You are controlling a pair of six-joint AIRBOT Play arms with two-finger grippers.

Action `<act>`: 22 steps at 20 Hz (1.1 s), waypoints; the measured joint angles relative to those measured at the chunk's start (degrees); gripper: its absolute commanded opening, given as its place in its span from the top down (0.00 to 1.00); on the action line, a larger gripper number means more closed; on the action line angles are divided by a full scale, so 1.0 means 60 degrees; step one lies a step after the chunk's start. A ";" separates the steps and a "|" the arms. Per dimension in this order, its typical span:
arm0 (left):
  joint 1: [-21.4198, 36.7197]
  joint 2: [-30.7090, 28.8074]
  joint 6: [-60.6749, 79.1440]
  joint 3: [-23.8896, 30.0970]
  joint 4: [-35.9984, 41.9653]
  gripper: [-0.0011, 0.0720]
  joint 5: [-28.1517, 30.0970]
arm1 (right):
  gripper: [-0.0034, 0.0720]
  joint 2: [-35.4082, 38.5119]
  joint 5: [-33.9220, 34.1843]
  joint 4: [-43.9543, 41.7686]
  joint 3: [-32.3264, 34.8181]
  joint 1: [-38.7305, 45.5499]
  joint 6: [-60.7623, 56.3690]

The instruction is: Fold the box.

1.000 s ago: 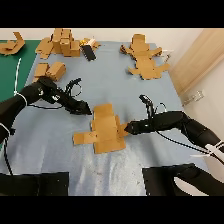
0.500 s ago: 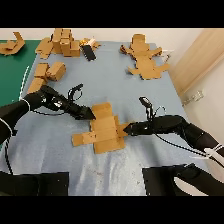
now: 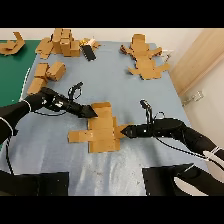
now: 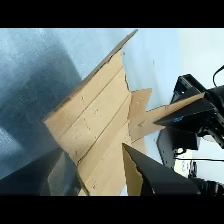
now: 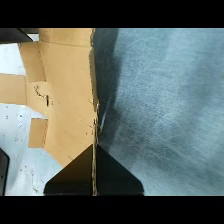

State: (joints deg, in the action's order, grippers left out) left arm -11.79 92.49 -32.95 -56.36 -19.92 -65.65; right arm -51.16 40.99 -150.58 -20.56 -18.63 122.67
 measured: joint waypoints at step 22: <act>0.0229 0.0415 0.1399 0.0022 0.0437 0.60 -0.1002 | 0.96 -0.0517 0.0277 -0.0171 0.0022 -0.0011 0.0058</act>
State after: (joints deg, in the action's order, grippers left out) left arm -10.41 94.98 -24.56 -56.23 -17.30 -71.66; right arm -54.26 42.65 -151.61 -20.43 -18.70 123.02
